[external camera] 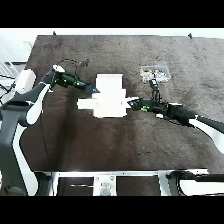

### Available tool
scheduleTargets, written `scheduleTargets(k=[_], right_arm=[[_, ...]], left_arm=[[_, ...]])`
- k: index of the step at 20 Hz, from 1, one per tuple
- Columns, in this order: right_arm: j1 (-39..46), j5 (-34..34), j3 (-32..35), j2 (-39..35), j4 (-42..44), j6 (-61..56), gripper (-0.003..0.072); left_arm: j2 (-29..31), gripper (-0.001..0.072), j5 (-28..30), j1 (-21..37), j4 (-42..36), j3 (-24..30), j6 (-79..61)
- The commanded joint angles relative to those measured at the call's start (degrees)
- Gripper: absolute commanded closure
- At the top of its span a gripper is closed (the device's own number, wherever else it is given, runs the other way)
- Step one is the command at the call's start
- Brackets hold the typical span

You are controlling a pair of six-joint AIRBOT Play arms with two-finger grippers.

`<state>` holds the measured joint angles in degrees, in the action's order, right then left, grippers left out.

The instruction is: Fold the box and place the chain.

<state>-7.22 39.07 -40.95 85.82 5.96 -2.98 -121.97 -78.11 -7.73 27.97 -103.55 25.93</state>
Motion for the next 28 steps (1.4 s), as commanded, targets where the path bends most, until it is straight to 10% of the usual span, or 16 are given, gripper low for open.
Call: scheduleTargets(k=[1,11,16,28], right_arm=[[0.72,0.15,-0.09,-0.09,1.14,0.24,0.031],[14.53,2.29,-1.09,-0.35,10.12,0.22,0.0311],[14.45,2.58,-1.07,-0.33,9.92,0.28,0.0318],[14.45,2.69,-1.07,-0.35,9.94,7.13,0.0314]], left_arm=[[-0.11,0.0693,-1.88,0.15,-2.03,0.0,-8.39],[1.22,0.0698,-0.79,0.22,-2.51,1.16,-30.18],[5.22,0.0697,10.38,0.2,-6.71,13.09,-43.43],[4.52,0.0691,11.43,0.2,-6.49,13.86,-47.45]])
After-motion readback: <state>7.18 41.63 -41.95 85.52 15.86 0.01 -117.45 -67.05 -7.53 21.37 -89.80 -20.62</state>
